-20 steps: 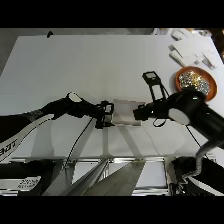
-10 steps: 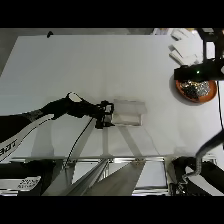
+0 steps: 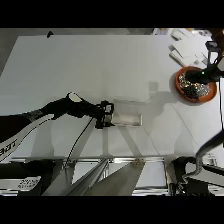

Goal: Fold the box and place the chain.

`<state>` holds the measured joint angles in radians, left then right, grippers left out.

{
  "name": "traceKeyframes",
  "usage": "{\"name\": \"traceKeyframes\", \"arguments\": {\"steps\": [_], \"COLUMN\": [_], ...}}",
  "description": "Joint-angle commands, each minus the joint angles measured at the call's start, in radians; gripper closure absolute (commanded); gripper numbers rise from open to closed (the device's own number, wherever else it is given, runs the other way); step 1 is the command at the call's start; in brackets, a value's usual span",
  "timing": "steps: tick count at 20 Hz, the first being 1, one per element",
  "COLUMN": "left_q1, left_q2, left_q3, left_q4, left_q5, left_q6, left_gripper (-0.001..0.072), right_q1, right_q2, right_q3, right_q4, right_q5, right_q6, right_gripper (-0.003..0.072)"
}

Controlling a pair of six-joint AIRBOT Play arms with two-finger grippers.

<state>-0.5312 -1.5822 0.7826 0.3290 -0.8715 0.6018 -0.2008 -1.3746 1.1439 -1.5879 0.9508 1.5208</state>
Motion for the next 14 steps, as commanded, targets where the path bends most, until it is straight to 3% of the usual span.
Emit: {"name": "traceKeyframes", "arguments": {"steps": [1, 14], "left_q1": [0.000, 0.000], "left_q2": [0.000, 0.000], "left_q3": [0.000, 0.001], "left_q4": [0.000, 0.000], "left_q5": [0.000, 0.000], "left_q6": [0.000, 0.000], "left_gripper": [0.0514, 0.0514], "right_q1": [-0.031, -0.129], "right_q2": [-0.089, -0.178], "right_q3": [0.001, 0.001], "right_q4": [-0.001, 0.101], "right_q5": [-0.038, -0.092], "right_q6": [0.002, 0.026], "right_gripper": [0.0522, 0.0504]}}
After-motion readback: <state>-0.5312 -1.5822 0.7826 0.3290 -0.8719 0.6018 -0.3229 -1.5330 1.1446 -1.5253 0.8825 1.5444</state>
